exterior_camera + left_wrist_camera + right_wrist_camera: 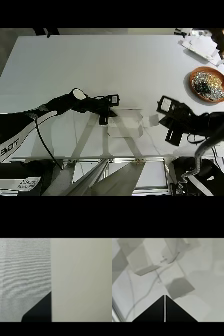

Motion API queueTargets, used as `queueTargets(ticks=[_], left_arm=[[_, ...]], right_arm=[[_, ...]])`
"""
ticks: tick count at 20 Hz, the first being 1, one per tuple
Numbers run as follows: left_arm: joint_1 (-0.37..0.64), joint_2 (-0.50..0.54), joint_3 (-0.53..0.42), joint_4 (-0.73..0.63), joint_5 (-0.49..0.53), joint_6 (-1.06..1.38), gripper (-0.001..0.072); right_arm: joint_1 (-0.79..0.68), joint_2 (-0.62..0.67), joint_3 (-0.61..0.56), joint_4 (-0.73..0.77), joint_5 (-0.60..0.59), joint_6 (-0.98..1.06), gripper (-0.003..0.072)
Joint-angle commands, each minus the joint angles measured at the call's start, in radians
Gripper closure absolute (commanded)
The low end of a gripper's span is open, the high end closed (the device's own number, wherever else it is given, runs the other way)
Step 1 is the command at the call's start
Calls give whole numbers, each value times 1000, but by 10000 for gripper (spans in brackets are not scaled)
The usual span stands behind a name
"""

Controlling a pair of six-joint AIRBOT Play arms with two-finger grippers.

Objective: Fold the box and place the chain.

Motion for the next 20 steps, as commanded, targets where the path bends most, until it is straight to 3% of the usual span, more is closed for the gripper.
queueTargets(ticks=[1, 5, 6, 7, 8, 9, 15, 20], left_arm=[[-1, -1, 0, 0, -2, 0, 697], [-1, -1, 0, 0, -2, 0, 697], [-1, -1, 0, 0, -2, 0, 697], [-1, -1, 0, 0, -2, 0, 697], [-1, -1, 0, 0, -2, 0, 697], [-1, -1, 0, 0, -2, 0, 697], [-1, -1, 0, 0, -2, 0, 697], [-1, -1, 0, 0, -2, 0, 697]], right_arm=[[97, 106, -169, 11, -114, 24, 672], [236, 76, -271, -55, -276, 12, 666], [259, 59, -287, -58, -312, 0, 620], [272, 39, -301, -58, -338, -15, 367], [274, 21, -316, -58, -371, -33, 51], [274, 3, -329, -60, -404, -33, -21], [274, -91, -367, -16, -569, -272, -24], [304, -145, -401, 56, -672, -324, -22]])
